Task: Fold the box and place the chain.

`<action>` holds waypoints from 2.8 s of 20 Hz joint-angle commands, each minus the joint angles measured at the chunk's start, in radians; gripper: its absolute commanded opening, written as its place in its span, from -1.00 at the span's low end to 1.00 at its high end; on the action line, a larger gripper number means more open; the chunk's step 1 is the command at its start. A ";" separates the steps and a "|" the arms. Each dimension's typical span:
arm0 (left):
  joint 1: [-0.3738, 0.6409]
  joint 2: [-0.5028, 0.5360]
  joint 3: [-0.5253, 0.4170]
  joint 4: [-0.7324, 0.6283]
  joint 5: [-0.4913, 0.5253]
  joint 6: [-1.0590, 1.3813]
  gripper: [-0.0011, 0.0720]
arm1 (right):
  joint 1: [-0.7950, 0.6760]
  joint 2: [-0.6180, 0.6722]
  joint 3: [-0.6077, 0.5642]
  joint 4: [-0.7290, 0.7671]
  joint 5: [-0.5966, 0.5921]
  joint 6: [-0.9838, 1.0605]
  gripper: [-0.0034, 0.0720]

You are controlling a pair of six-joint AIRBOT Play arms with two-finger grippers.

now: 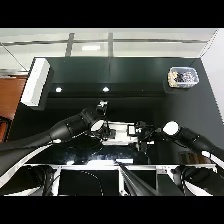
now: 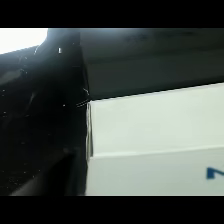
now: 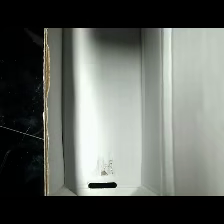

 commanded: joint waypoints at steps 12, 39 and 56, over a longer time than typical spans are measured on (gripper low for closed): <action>-0.002 -0.016 0.008 -0.005 0.011 -0.057 -0.25 | 0.000 0.000 0.000 0.000 0.000 0.000 0.10; 0.000 -0.033 0.010 -0.019 0.010 -0.104 -0.11 | 0.000 0.000 0.000 0.000 0.000 0.000 0.10; 0.001 -0.033 0.010 0.012 -0.019 -0.103 -0.90 | -0.021 0.068 0.039 -0.140 0.113 0.172 0.81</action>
